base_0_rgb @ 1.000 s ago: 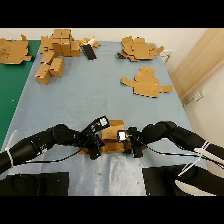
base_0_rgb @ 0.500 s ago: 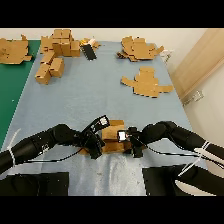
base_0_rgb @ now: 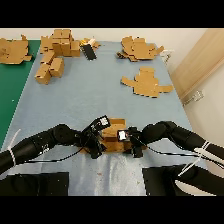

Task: Fold the box.

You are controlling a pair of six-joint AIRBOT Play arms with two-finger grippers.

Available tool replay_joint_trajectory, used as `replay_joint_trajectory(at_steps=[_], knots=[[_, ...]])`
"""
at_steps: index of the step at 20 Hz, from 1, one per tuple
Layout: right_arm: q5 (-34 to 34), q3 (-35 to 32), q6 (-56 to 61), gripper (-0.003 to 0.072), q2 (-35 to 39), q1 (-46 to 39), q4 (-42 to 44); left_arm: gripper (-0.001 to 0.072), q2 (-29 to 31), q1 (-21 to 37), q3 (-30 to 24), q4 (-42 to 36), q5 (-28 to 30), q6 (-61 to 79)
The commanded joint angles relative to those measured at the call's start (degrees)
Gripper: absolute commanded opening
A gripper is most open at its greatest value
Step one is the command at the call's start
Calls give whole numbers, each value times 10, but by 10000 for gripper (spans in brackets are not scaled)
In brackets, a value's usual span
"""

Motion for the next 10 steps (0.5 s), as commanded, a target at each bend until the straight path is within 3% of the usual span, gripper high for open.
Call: replay_joint_trajectory(at_steps=[1, 2, 3, 8, 9, 10], knots=[[0, 0, -1, 520, 0, 1, -1, 492, 0, 0, 0, -2, 0, 3], [0, 0, -1, 520, 0, 1, -1, 594, 0, 0, 0, -2, -2, 3], [0, 0, -1, 520, 0, 1, -1, 627, 0, 0, 0, -2, -6, 3], [0, 0, -1, 520, 0, 1, -1, 625, 0, 0, 0, -2, -16, 3], [0, 0, -1, 520, 0, 1, -1, 593, 0, 0, 0, -2, -15, 3], [0, 0, -1, 520, 0, 1, -1, 423, 0, 1, 0, -1, -16, 3]])
